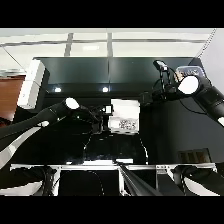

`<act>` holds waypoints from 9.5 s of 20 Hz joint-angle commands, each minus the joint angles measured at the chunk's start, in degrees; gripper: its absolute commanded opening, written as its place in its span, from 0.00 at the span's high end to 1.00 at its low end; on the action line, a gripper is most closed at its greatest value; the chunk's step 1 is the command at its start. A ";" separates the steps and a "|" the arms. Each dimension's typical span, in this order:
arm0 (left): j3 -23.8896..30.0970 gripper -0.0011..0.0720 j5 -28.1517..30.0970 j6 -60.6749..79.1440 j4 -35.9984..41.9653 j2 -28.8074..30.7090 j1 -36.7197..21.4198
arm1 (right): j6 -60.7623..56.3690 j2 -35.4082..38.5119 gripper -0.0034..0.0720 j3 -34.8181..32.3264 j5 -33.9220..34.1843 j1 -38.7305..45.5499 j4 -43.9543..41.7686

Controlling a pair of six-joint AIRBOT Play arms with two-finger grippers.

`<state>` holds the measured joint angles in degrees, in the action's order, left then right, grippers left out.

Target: Fold the box and place the chain.

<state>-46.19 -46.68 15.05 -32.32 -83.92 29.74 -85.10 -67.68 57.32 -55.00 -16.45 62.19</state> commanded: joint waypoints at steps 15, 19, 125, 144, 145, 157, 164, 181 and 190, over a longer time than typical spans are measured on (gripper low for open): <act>-0.04 0.57 2.69 -2.01 -0.02 -0.04 0.24 | 47.89 -7.17 0.08 5.44 -8.87 -3.45 -0.66; -0.04 0.57 2.67 -2.01 -0.07 -0.04 0.28 | 50.25 -5.33 0.08 4.83 -13.64 -4.13 -7.19; -0.04 0.57 2.67 -2.08 -0.02 -0.07 0.28 | 46.25 1.36 0.77 -7.28 -14.05 -4.09 -8.48; -0.04 0.57 2.54 -2.19 0.00 -0.07 0.24 | 28.55 -8.83 0.93 -17.99 2.54 0.63 -34.93; -0.04 0.57 2.56 -2.21 0.04 -0.07 0.24 | 30.91 -8.81 0.93 -17.92 1.88 0.63 -35.28; -0.17 0.01 1.38 -11.13 -6.99 5.16 -1.55 | 27.82 11.37 0.93 -10.23 -22.49 22.01 -13.20; -8.22 0.01 -5.51 -22.51 -7.67 7.85 3.41 | 27.43 13.40 0.93 -10.38 -20.55 29.24 -11.28; -25.94 0.01 -13.44 -33.18 -10.71 -11.65 8.57 | 27.45 13.40 0.93 -10.38 -16.68 29.24 -11.13; -28.02 0.01 -15.28 -37.07 -20.61 -11.67 10.95 | 27.45 13.40 0.93 -10.38 -16.26 29.24 -11.13</act>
<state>-73.69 -61.67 -19.33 -47.57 -95.55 39.42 -57.65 -54.30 46.87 -71.42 12.78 51.07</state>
